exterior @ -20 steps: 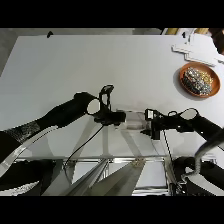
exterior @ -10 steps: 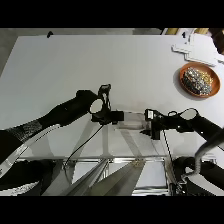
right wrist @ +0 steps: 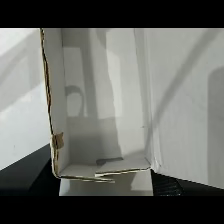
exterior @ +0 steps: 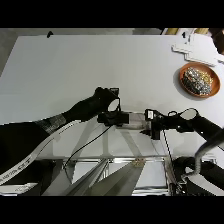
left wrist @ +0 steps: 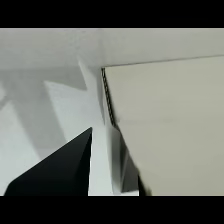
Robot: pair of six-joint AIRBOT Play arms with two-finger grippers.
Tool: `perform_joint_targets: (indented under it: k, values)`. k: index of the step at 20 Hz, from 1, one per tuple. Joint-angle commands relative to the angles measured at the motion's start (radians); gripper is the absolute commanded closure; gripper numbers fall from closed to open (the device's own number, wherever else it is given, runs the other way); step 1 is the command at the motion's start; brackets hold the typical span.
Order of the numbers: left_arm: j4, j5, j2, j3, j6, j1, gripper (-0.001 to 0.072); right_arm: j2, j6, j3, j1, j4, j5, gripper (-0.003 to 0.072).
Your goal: Fold the box and place the chain.
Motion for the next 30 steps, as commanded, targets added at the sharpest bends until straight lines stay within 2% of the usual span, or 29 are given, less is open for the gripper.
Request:
perform_joint_targets:
  k: [1, 6, 7, 8, 10, 13, 14, 15, 16, 18, 21, 23, 24, 25, 26, 27, 30]
  values:
    - [0.062, -0.008, -0.032, 0.011, -0.077, -0.018, 0.0445, 0.0, 0.0, 0.0, 0.0, 0.0, 0.0, 0.0287]
    - [0.067, 0.014, -0.052, 0.011, -0.092, -0.022, 0.0446, 0.0, 0.0, 0.0, 0.0, 0.0, 0.0, 0.0287]
    - [0.068, 0.014, -0.058, 0.011, -0.092, -0.025, 0.0472, 0.0, 0.0, 0.0, 0.0, 0.0, 0.0, 0.0287]
    - [0.069, 0.017, -0.06, 0.012, -0.09, -0.025, 0.0581, 0.0, 0.0, 0.0, 0.0, 0.0, 0.0, 0.0287]
    - [0.069, 0.026, -0.06, 0.012, -0.088, -0.025, 0.0708, 0.0, 0.0, 0.0, 0.0, 0.0, 0.0, 0.0287]
    - [0.071, 0.026, -0.06, 0.012, -0.084, -0.024, 0.0704, 0.0, 0.0, 0.0, 0.0, 0.0, 0.0, 0.0287]
    - [0.072, 0.027, -0.06, 0.012, -0.084, -0.024, 0.0619, 0.0, 0.0, 0.0, 0.0, 0.0, 0.0, 0.0287]
    - [0.072, 0.028, -0.06, 0.012, -0.084, -0.024, 0.0486, 0.0, 0.0, 0.0, 0.0, 0.0, 0.0, 0.0287]
    - [0.072, 0.028, -0.059, 0.012, -0.084, -0.024, 0.0482, 0.0, 0.0, 0.0, 0.0, 0.0, 0.0, 0.0287]
    - [0.072, 0.023, -0.056, 0.016, -0.084, -0.024, 0.0528, 0.0, 0.0, 0.0, 0.0, -0.001, 0.0, 0.0287]
    - [0.071, 0.024, -0.055, 0.031, -0.083, -0.019, 0.0706, 0.0, 0.0, 0.0, 0.0, 0.0, 0.0, 0.0287]
    - [0.069, 0.025, -0.055, 0.031, -0.08, -0.019, 0.0708, 0.0, 0.0, 0.0, 0.0, -0.001, 0.0, 0.0287]
    - [0.068, 0.025, -0.055, 0.031, -0.073, -0.018, 0.0701, 0.0, 0.0, 0.0, 0.0, 0.0, 0.0, 0.0287]
    - [0.062, 0.025, -0.053, 0.031, -0.053, -0.016, 0.0595, 0.0, 0.0, 0.0, 0.0, -0.001, 0.0, 0.0287]
    - [0.058, 0.025, -0.05, 0.031, -0.033, -0.015, 0.0453, 0.0, 0.0, 0.0, 0.0, -0.001, 0.0, 0.0287]
    - [0.058, 0.025, -0.042, 0.031, -0.009, -0.013, 0.0418, 0.0, 0.0, 0.0, 0.0, -0.001, 0.0, 0.0287]
    - [0.036, 0.013, -0.002, 0.031, 0.129, 0.009, 0.0418, 0.0, 0.0, 0.0, 0.0, -0.001, 0.0, 0.0287]
